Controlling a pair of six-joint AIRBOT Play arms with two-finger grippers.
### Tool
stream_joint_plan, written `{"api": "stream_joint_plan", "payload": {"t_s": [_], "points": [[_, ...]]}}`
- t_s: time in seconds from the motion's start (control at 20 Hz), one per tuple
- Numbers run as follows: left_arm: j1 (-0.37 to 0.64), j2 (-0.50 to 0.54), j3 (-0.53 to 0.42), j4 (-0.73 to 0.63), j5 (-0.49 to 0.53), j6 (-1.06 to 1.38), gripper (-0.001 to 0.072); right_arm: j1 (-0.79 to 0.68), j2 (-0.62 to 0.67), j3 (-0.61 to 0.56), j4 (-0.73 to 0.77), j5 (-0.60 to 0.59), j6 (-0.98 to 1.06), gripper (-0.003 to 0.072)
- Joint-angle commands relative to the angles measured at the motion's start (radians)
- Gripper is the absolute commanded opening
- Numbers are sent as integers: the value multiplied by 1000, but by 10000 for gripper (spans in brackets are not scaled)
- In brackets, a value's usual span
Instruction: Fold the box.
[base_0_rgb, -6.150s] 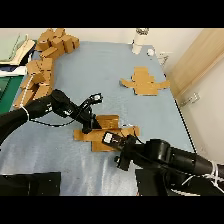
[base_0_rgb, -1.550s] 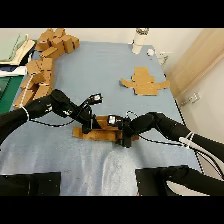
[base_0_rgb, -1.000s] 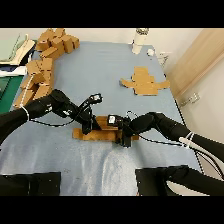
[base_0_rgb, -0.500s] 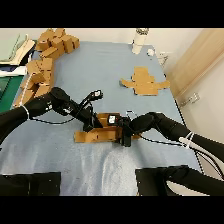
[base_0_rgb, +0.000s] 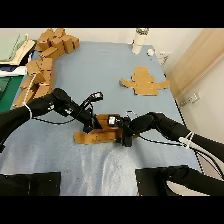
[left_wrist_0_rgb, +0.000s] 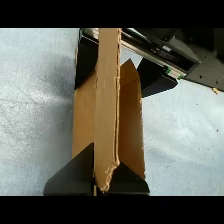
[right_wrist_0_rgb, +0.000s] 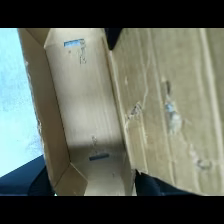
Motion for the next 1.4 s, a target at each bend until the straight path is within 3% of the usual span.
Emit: {"api": "stream_joint_plan", "payload": {"t_s": [0.0,0.35,0.4,0.65,1.3,1.35], "points": [[0,-6,1,18,-4,-1,14,1,-1,1,-14,-2,0,609],[0,-6,1,17,-5,-1,14,1,-26,-3,-13,-4,1,604],[0,-6,1,17,-4,0,14,1,-25,-3,-13,-4,1,548],[0,-6,1,15,15,0,14,1,-24,-3,-14,-4,3,515],[13,-6,1,33,1,-74,17,1,-24,-3,-13,-5,3,514],[16,-6,1,49,-2,-87,151,1,-24,-3,-13,-4,3,515]]}}
